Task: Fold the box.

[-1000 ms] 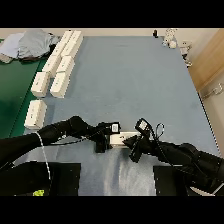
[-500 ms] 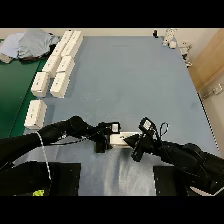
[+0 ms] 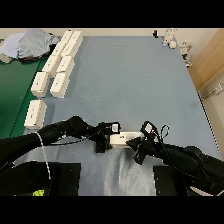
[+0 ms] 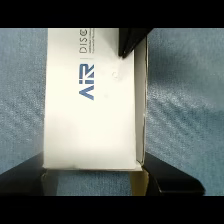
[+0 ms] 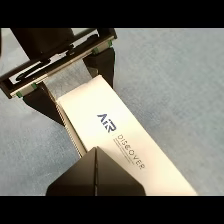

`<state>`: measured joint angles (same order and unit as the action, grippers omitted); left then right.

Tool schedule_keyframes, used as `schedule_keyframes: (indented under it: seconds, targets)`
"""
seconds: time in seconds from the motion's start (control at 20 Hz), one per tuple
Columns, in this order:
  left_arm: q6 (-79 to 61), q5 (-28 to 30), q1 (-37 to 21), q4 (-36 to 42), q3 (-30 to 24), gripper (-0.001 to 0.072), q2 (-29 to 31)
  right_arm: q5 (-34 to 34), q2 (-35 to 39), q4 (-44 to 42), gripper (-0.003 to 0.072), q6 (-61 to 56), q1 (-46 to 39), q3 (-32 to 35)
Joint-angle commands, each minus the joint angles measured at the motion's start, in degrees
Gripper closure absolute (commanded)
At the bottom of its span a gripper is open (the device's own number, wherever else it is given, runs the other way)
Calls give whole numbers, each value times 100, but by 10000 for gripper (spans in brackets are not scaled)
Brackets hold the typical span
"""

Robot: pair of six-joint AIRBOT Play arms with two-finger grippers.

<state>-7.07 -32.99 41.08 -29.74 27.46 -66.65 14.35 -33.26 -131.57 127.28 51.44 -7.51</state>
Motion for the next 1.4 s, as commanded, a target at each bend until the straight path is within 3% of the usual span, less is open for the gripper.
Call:
schedule_keyframes:
  seconds: [0.0,0.7,1.1,1.35]
  targets:
    - [0,0,0,-2,2,290,2,46,-2,20,681,-33,-7,164]
    - [0,0,2,-2,2,290,2,-33,-256,15,681,-46,-4,173]
    - [0,0,0,-2,2,290,0,-297,479,22,667,-42,-7,92]
    - [0,0,0,-2,2,290,2,-577,518,245,667,-42,-9,31]
